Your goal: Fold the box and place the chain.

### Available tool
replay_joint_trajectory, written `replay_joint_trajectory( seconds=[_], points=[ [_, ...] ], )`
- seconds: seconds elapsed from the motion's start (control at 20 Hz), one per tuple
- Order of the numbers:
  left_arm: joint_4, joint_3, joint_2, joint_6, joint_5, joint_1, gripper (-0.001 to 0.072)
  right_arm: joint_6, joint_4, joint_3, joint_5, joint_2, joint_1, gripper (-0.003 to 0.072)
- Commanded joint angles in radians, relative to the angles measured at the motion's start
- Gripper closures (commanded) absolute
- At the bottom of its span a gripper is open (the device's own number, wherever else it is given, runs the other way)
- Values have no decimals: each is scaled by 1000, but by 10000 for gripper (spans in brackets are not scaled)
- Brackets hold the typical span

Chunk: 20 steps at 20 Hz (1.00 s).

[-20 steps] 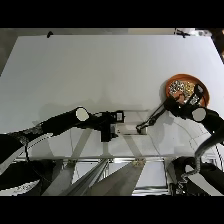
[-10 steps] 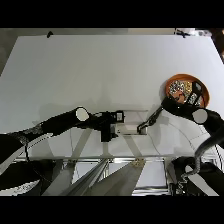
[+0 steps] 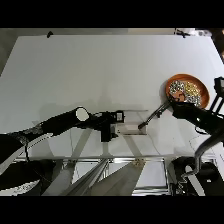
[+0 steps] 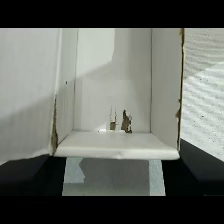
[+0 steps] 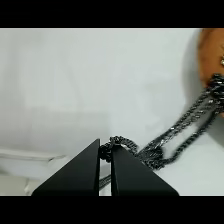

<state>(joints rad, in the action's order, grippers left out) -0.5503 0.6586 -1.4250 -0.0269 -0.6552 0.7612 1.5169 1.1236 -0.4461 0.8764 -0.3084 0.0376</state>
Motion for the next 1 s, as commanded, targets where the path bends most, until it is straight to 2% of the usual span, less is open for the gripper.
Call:
replay_joint_trajectory(
  seconds=[0.0, 0.15, 0.2, 0.4, 0.7, 0.85, 0.95],
  points=[
    [0, 0, 1, 0, 0, 1, 376, -124, -185, -62, 195, 110, 1, 675],
    [0, 0, 1, 0, 0, 1, 376, -209, -426, -76, 255, 109, 1, 675],
    [0, 0, 1, 0, 0, 1, 376, -219, -451, -76, 268, 108, 1, 676],
    [0, 0, 1, 0, 0, 1, 376, -218, -450, -75, 343, 71, 1, 676],
    [0, 0, 1, 0, 0, 1, 376, -264, -505, -75, 396, -67, 36, 676],
    [0, 0, 1, 0, 0, 1, 376, -264, -443, -75, 373, -203, 174, 675],
    [0, 0, 1, 0, 0, 1, 376, -262, -391, -75, 262, -305, 278, 675]
  ],
)
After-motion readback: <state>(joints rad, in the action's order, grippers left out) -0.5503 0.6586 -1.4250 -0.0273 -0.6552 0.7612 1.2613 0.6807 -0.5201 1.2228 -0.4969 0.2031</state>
